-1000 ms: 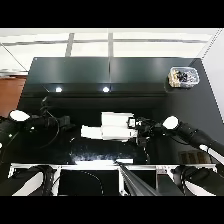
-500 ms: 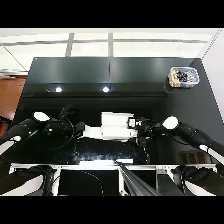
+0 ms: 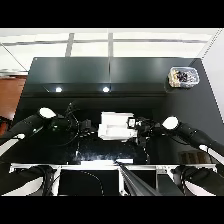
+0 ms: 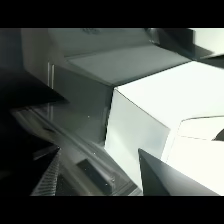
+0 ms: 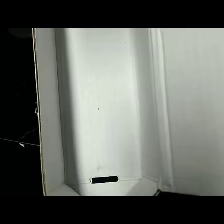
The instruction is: Fold the box and place the chain.
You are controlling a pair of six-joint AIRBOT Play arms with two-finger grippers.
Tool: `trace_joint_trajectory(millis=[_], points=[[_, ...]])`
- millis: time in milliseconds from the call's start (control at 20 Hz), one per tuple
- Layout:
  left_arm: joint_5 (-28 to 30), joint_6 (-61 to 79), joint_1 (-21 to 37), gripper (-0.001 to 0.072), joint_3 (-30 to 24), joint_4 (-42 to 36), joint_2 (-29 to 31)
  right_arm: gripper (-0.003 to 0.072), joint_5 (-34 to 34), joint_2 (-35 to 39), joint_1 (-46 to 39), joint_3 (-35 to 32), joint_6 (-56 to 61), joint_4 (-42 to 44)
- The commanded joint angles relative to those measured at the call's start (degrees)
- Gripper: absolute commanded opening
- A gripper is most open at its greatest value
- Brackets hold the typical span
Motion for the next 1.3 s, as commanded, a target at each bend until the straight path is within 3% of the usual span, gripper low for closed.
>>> trace_joint_trajectory(millis=[0,450,850,1000,1250], points=[[-2.6,0.7,-1.3,0.0576,2.2,0.1,0.2,0.0467,0.0,0.0,0.0,0.0,0.0,0.0],[-2.6,0.3,-4.2,0.0575,3.4,-0.1,3.1,0.0467,0.0,0.0,0.0,0.0,0.0,0.0],[6.0,-4.7,-11.2,0.057,4.2,0.9,3.1,0.0467,0.0,0.0,0.0,0.0,0.0,0.0],[11.0,-15.0,-16.4,0.057,6.9,10.3,3.1,0.0467,0.0,0.0,0.0,0.0,0.0,0.0],[11.9,-45.0,-26.1,0.0564,13.2,38.2,3.0,0.0467,0.0,0.0,0.0,0.0,0.0,0.0]])
